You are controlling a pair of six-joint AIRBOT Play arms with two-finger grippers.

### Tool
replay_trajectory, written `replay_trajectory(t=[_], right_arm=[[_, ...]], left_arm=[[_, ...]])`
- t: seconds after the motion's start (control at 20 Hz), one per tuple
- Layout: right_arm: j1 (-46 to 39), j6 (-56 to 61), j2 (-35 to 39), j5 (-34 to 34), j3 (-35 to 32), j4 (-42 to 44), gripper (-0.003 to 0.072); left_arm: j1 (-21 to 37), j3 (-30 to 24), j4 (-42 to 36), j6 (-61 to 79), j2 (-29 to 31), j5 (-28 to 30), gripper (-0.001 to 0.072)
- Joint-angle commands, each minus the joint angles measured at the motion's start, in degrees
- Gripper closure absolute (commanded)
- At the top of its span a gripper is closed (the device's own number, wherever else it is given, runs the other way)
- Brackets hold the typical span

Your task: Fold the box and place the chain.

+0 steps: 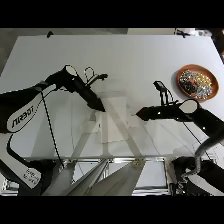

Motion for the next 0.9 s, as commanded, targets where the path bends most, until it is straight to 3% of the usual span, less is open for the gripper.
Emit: replay_trajectory(t=[0.0,0.25,0.45,0.6,0.75,0.85], right_arm=[[-1.86,0.02,3.61,6.12,2.12,-0.55,0.0403],[-15.43,0.26,14.45,22.53,4.15,-6.84,0.0391],[-26.86,1.31,24.17,31.26,4.15,-19.21,0.0391],[-31.1,1.31,29.09,33.88,4.15,-23.37,0.0391],[-31.19,1.31,30.58,33.62,4.13,-21.14,0.0392],[-31.19,1.33,30.47,32.37,4.13,-21.05,0.0392]], left_arm=[[-1.77,-0.02,1.4,0.04,5.97,3.02,0.0711],[-5.18,-0.07,2.86,0.28,17.97,8.94,0.0712],[-7.93,-3.58,1.51,3.02,22.12,10.34,0.0711],[-9.27,-10.47,-0.61,5.55,22.08,15.61,0.0711],[-11.3,-16.33,4.02,7.8,21.75,25.44,0.0708],[-12.59,-17.07,8.59,9.99,20.52,29.66,0.0707]])
